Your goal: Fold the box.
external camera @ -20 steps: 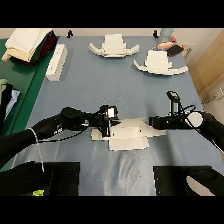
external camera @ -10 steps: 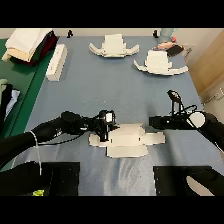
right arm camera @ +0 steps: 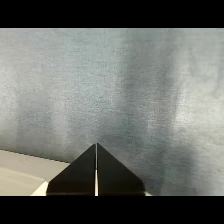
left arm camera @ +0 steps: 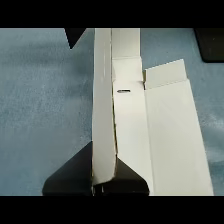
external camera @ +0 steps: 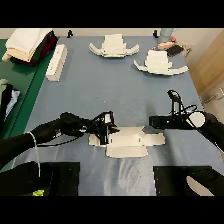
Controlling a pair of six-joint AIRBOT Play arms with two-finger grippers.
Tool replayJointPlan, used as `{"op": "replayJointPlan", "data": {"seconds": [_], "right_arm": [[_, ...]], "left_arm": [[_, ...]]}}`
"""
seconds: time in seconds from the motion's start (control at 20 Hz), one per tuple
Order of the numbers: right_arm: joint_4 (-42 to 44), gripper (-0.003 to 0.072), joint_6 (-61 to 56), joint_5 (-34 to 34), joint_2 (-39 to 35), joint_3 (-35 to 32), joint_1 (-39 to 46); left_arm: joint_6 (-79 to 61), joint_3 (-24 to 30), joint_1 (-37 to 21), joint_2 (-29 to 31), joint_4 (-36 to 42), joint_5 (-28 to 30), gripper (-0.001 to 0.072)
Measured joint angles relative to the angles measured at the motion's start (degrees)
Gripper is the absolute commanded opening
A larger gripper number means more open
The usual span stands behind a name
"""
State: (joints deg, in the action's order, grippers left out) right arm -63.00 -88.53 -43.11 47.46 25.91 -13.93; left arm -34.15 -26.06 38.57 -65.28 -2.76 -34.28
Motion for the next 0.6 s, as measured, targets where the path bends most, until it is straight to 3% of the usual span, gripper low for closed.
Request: {"op": "replayJointPlan", "data": {"seconds": [0.6], "right_arm": [[0.5,0.0002,0.7,-2.4,-0.5,0.2,0.0]], "left_arm": [[6.7,0.3,0.1,0.0,-4.6,-0.4,0.0016]]}}
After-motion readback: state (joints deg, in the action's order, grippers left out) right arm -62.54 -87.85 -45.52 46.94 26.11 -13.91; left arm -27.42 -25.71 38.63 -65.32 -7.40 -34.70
